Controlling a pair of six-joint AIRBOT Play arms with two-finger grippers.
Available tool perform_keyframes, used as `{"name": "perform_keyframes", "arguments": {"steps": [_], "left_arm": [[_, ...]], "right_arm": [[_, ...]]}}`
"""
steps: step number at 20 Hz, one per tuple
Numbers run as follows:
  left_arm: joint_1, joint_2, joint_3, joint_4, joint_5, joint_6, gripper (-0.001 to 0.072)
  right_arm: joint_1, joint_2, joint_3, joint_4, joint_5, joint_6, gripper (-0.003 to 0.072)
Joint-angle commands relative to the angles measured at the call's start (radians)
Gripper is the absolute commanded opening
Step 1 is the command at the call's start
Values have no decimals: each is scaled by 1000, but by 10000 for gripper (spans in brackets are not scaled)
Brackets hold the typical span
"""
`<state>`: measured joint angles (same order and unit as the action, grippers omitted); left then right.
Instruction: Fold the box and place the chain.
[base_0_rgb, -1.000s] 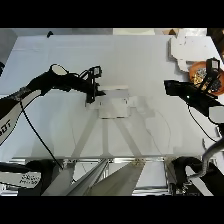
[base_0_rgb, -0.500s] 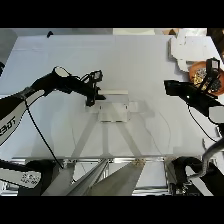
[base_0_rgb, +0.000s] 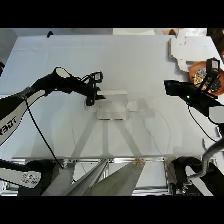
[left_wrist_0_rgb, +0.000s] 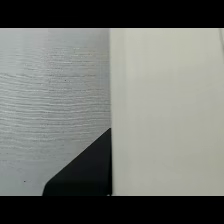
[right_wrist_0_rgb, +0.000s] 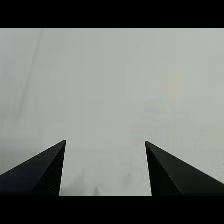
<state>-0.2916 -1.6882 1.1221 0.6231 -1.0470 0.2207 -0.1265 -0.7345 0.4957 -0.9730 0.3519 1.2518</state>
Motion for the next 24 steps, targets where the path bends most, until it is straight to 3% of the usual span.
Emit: {"name": "perform_keyframes", "arguments": {"steps": [1, 16, 18, 21, 24], "left_arm": [[0, 1, 0, 20, 3, 0, 14], [-2, 0, 0, 21, 11, 0, 14], [-2, 1, 0, 21, 11, 0, 14], [-2, 1, 0, 21, 11, 0, 14], [-2, 0, 0, 21, 11, 0, 14]], "right_arm": [[0, 1, 1, 1, -4, 0, 537], [1, 1, 11, 2, 21, -5, 536], [1, 1, 52, 8, 121, -99, 536], [1, 1, 154, 41, 396, -398, 537], [1, 1, 210, 179, 630, -732, 542]]}}
